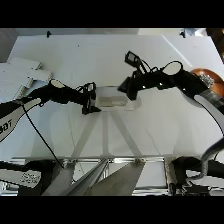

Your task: Fold the box and place the chain.

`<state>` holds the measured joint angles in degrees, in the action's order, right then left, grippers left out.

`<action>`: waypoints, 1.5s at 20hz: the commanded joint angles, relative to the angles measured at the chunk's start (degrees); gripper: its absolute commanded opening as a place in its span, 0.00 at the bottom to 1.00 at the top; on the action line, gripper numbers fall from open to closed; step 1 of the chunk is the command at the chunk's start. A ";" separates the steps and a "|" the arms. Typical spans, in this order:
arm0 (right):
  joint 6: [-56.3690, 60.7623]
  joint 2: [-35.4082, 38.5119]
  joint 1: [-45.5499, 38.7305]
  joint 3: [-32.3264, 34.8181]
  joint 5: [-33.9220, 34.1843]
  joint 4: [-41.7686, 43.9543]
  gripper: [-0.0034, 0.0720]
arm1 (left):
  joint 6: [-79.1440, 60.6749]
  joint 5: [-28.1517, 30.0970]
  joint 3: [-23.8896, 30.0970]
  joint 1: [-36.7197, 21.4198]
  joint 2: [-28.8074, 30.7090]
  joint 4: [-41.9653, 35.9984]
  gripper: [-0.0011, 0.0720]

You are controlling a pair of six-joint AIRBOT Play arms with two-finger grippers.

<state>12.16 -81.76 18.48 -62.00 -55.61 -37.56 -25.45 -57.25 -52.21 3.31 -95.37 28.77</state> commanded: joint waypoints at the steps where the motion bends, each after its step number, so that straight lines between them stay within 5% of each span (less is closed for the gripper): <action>1: 1.27 1.16 -0.70 0.02 -5.27 -21.07 0.66 | 0.00 0.02 -0.02 0.00 -0.04 -0.02 0.25; 8: -5.42 -6.40 -0.68 0.02 -2.89 -23.56 0.68 | 0.00 0.00 -0.02 0.00 -0.04 -0.02 0.25; 14: -9.84 -9.92 0.90 0.02 2.43 -17.38 0.67 | 0.00 0.00 -0.02 0.00 -0.04 -0.02 0.25; 30: -11.15 -9.92 3.61 0.02 -2.78 -17.49 0.42 | 0.00 0.02 -0.02 0.00 -0.04 -0.02 0.25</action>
<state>1.04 -91.66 22.02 -62.00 -58.22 -55.11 -25.43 -57.25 -52.21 3.31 -95.37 28.75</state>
